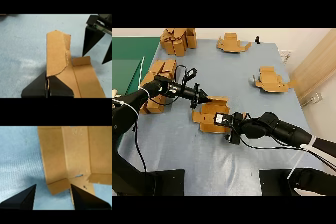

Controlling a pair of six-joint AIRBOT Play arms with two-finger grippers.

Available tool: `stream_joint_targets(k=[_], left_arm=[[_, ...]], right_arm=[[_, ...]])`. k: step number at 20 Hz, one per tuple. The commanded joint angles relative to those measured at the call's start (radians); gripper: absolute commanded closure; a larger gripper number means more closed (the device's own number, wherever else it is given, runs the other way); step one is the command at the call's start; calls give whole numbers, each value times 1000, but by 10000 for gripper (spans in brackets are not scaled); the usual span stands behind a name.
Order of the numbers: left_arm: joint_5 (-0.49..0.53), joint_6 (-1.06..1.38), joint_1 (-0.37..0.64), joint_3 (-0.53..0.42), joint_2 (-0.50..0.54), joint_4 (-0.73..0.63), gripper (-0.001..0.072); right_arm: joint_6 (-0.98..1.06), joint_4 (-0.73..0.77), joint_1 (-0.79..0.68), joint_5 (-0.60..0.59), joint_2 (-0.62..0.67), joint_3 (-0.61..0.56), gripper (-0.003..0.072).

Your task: Fold the box.

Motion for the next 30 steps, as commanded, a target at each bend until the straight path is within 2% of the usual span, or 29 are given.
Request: stream_joint_targets(k=[1, 8, 12, 14, 16, 21, 23, 30], left_arm=[[-3, -5, 1, 0, 0, 0, 693], [-12, -5, 1, 0, 0, 0, 693], [-66, -5, 1, 0, 0, 1, 693], [-111, -5, 4, 0, 0, 15, 693], [-143, -5, 5, 0, 0, 43, 693], [-145, -29, 5, 0, 0, 68, 692], [-143, -29, 5, 0, 0, 68, 692], [-143, -29, 5, 0, 0, 68, 693]], right_arm=[[-14, -74, 6, 101, -46, -1, 0], [-23, -75, 20, 98, -74, -1, 1], [-10, -160, 17, 185, -94, -1, 15], [51, -219, 17, 240, -93, -1, 15], [108, -293, 17, 220, -93, -1, 18], [343, -469, 13, 224, -93, -1, 19], [452, -494, 2, 225, -93, -1, 18], [454, -516, -2, 256, -93, 1, 0]])
